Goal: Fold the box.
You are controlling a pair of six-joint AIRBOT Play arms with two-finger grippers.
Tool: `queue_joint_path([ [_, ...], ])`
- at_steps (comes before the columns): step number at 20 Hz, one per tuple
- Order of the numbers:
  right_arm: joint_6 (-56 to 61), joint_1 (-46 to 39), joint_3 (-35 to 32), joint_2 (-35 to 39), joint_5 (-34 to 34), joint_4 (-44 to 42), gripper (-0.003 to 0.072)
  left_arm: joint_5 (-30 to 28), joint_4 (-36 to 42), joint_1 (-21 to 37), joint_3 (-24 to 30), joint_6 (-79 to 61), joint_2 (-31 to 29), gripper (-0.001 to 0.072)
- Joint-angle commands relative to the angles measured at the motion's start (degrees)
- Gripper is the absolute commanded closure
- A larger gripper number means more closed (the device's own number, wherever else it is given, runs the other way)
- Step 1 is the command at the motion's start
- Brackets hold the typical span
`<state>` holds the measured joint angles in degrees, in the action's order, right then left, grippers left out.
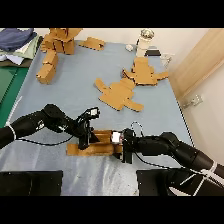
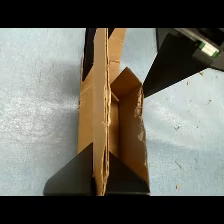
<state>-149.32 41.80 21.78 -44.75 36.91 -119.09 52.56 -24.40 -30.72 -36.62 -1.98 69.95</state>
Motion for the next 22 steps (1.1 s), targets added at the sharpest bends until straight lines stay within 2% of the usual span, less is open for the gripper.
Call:
queue_joint_path([
  [1,-7.0,0.0,0.0,-3.5,0.0,-5.3,-0.003,0.0,0.0,0.0,0.0,0.0,0.0,0.0696],
  [6,-12.4,-1.5,0.0,-6.8,0.0,-12.3,0.0002,0.0,0.0,0.0,0.0,0.0,0.0,0.0695],
  [13,-20.9,-6.0,0.0,-9.6,2.6,-18.5,0.0002,0.0,0.0,0.0,0.0,0.0,0.0,0.0695],
  [19,-22.7,-8.0,0.0,-11.8,3.8,-19.5,0.0002,0.0,0.0,0.0,0.0,0.0,0.0,0.0695],
  [20,-22.7,-8.4,0.0,-12.1,3.8,-19.1,0.0011,0.0,0.0,0.0,0.0,0.0,0.0,0.0695],
  [22,-22.7,-8.6,0.0,-12.8,3.8,-19.4,0.011,0.0,0.0,0.0,0.0,0.0,0.0,0.0695],
])
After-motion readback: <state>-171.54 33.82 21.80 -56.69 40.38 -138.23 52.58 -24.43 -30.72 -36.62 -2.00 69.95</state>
